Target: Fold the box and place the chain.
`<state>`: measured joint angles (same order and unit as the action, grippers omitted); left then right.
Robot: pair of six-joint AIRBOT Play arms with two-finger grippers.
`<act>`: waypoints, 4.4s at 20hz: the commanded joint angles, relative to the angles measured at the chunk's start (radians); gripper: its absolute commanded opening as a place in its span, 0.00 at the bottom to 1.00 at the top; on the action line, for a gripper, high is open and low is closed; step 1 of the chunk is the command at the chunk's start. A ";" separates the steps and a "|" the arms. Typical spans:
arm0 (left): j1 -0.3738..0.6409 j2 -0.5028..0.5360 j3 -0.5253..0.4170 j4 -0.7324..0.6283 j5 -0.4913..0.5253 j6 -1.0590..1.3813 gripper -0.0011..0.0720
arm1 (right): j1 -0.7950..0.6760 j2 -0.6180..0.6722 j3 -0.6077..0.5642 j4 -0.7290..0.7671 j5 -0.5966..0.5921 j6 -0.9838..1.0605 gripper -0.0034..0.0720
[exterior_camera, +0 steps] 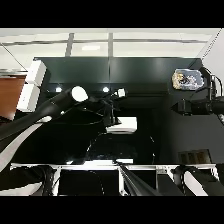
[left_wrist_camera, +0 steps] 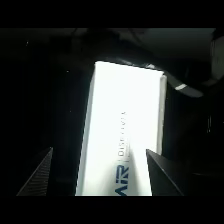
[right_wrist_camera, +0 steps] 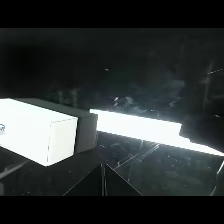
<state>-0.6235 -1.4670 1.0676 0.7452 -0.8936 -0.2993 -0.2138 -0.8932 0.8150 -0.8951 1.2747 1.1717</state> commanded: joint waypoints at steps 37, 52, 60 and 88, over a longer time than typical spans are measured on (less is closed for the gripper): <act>0.398 0.101 0.050 0.802 -0.537 -1.096 0.49 | -0.002 0.001 -0.011 0.000 -0.061 -0.034 0.06; 1.228 0.302 -0.097 0.898 -0.501 -1.085 0.50 | -0.002 0.000 -0.081 0.001 -0.120 -0.058 0.06; 1.254 0.446 -0.341 0.780 -0.110 -0.647 0.50 | -0.002 0.000 -0.100 0.005 -0.104 -0.012 0.06; 0.618 0.517 -0.198 0.446 0.085 -1.062 0.05 | 0.014 0.005 0.013 -0.029 -0.415 -0.142 0.06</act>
<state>0.1730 -1.0134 0.9627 1.1271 -0.9779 -1.2392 -0.2047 -0.8890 0.8436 -0.9028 1.0416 1.0721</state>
